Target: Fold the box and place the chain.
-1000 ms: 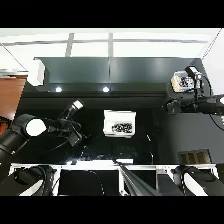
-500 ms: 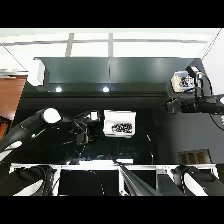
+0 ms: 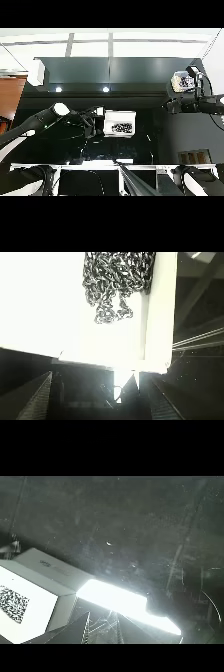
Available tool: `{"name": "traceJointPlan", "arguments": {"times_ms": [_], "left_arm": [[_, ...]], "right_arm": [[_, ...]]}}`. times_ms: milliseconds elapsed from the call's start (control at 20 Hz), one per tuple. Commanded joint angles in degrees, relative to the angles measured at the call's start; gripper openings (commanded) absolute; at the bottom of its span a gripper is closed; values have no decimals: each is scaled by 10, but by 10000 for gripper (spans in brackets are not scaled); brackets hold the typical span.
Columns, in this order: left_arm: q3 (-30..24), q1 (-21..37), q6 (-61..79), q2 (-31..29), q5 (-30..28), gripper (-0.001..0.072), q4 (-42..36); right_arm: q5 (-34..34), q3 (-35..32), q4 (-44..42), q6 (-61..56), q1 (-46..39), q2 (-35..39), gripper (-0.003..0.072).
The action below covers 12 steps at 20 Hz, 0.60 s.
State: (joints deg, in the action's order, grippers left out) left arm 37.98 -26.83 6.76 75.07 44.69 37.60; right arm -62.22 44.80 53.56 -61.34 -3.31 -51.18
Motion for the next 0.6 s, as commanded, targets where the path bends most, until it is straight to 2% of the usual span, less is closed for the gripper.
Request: {"name": "traceJointPlan", "arguments": {"times_ms": [0, 400, 550], "left_arm": [[4, -9, 12, 14, 3, 716, -6], [4, -33, 23, 16, -4, 716, -7], [4, -44, 22, 16, -41, 705, -23]], "right_arm": [[-2, 0, 1, 1, 0, 0, 206], [-1, 0, 1, 1, 0, -1, 206], [-1, 0, 0, 1, 0, -1, 206]]}}
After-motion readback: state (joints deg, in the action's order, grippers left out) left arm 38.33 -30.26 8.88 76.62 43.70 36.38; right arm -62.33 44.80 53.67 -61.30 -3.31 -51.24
